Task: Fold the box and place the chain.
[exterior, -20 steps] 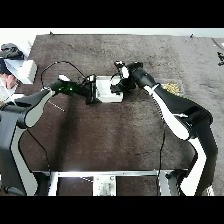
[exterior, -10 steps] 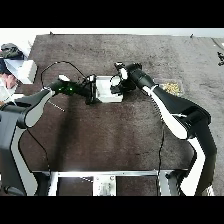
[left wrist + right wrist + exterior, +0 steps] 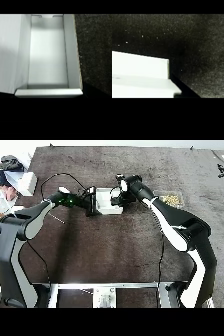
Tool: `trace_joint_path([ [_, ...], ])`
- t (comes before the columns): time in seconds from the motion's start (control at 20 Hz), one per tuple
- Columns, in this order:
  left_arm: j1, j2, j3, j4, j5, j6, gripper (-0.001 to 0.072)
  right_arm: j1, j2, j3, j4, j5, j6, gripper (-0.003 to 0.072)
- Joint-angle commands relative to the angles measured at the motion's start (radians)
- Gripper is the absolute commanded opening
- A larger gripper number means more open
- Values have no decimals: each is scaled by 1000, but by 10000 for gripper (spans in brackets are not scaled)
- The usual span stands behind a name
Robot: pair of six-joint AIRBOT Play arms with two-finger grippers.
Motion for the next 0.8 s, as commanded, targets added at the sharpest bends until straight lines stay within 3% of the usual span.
trace_joint_path([
  [0.0,1,0,0,2,0,3,352,5,0,0,1,0,12,59],
  [0.05,1,0,0,2,0,3,352,5,0,0,0,-2,13,78],
  [0.1,1,0,0,2,0,3,352,6,1,0,1,-4,21,174],
  [0.4,1,0,0,2,0,3,352,6,37,0,1,-2,23,191],
  [0.5,1,0,0,2,0,3,352,6,44,0,1,13,19,588],
  [0.75,1,0,0,2,0,3,352,11,69,0,1,44,-36,576],
])
